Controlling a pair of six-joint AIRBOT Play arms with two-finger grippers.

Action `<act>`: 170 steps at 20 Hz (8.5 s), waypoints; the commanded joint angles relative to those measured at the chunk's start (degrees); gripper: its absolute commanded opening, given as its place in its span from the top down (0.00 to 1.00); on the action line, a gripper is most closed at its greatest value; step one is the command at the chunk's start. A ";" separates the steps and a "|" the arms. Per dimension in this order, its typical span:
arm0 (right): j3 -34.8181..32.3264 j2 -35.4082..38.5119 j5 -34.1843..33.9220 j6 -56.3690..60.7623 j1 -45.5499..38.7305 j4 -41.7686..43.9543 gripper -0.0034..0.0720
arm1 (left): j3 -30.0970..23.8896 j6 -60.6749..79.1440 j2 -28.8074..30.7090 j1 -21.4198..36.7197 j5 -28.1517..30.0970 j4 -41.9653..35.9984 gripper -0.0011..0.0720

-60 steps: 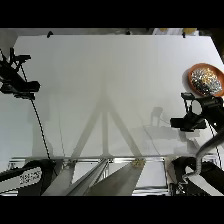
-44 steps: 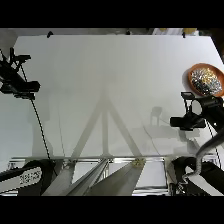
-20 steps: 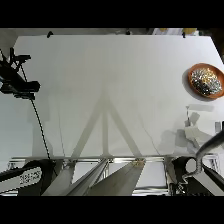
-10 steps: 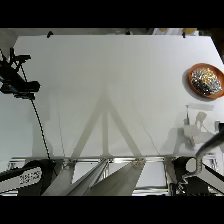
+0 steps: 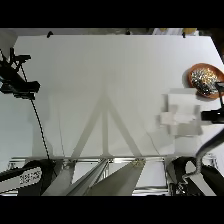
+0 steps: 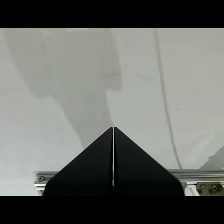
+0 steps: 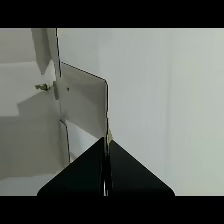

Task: Fold the box and place the chain.

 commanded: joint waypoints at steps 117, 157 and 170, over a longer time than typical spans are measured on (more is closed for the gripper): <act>-3.76 16.28 -11.85 4.63 36.76 19.34 0.33 | -19.06 86.79 -9.62 -42.62 46.45 -53.99 0.97; -27.56 21.77 -31.67 -53.96 49.22 27.56 0.06 | -19.06 86.77 -9.62 -42.62 46.21 -53.99 0.97; -27.45 18.69 -27.58 -53.99 57.29 29.40 0.06 | -19.06 86.77 -9.62 -42.62 46.21 -53.99 0.97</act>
